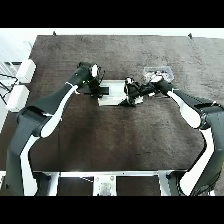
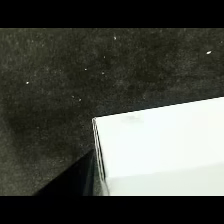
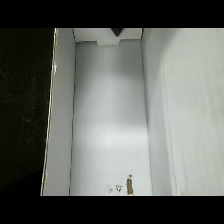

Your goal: Fold the box and place the chain.

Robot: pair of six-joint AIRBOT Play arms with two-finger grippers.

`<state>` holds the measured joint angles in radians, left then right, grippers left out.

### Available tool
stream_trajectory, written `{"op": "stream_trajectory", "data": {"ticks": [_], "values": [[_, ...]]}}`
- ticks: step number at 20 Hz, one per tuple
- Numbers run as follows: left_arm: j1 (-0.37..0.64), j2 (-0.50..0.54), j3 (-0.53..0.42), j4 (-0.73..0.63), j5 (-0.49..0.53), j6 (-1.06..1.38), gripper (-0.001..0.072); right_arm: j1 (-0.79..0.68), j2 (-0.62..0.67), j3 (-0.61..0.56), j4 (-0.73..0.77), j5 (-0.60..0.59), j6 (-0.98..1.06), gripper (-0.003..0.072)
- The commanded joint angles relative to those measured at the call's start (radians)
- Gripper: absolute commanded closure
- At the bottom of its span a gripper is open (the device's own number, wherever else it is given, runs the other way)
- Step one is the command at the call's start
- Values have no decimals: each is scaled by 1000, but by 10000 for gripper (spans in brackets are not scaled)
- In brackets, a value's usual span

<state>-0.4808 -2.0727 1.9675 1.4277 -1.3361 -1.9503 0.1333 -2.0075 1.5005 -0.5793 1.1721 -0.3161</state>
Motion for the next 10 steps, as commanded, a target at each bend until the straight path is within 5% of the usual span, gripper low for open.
{"op": "stream_trajectory", "data": {"ticks": [1, 3, 4, 9, 10], "values": [[0, -5, 3, 2, -26, -6, 611, 0, 1, 0, 0, 0, 0, 120], [0, -5, 3, 2, -33, -7, 615, 0, 1, 0, 0, 0, 0, 120], [0, -5, 3, 2, -35, -7, 688, 0, 1, 0, 0, 0, 0, 120], [0, -5, 4, -13, -51, -6, 689, 0, 1, 0, 0, 0, 0, 120], [1, -5, 14, -15, -60, -6, 633, 0, 1, 0, 0, 0, 0, 120]]}}
